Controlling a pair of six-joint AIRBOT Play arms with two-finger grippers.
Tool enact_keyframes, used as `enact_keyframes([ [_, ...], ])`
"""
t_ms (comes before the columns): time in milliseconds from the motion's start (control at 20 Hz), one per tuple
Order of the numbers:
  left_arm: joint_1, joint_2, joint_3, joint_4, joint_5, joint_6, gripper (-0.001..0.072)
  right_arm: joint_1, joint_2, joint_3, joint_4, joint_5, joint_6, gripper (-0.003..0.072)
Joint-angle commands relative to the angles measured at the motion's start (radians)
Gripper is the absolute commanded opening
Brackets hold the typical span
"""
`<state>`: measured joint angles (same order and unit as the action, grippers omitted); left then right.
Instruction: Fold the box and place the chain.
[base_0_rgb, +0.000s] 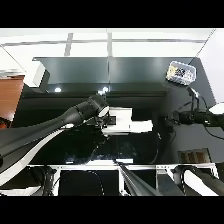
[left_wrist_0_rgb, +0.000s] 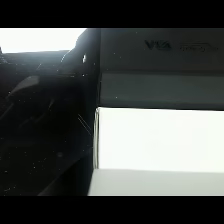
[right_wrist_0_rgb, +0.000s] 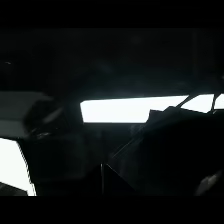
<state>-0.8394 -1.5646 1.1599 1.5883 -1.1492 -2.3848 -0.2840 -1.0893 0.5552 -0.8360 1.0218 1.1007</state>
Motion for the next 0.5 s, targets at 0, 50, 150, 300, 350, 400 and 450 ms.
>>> enact_keyframes([
  [0,0.0,0.0,0.001,0.0,0.0,0.0,0.0026,-0.037,-0.148,-0.041,0.18,0.177,-0.076,0.0016],
  [50,0.0,0.0,0.001,0.0,0.0,0.0,0.0026,0.003,-0.193,-0.041,0.198,0.182,-0.092,0.0016],
  [150,0.0,0.0,0.001,0.0,0.0,0.0,0.0026,0.092,-0.26,-0.04,0.27,0.163,-0.177,0.0017],
  [300,0.0,0.0,0.001,0.0,-0.001,0.0,0.0025,0.195,-0.273,-0.022,0.421,0.158,-0.325,0.0017],
  [350,0.0,0.0,0.001,0.0,-0.001,0.0,0.0026,0.216,-0.273,0.0,0.42,0.161,-0.327,0.0016],
  [400,0.0,0.0,0.001,0.0,-0.001,0.0,0.0026,0.233,-0.273,0.026,0.409,0.175,-0.327,0.0016],
  [450,0.0,0.0,0.001,0.0,-0.001,0.0,0.0026,0.244,-0.273,0.048,0.406,0.193,-0.327,0.0017],
])
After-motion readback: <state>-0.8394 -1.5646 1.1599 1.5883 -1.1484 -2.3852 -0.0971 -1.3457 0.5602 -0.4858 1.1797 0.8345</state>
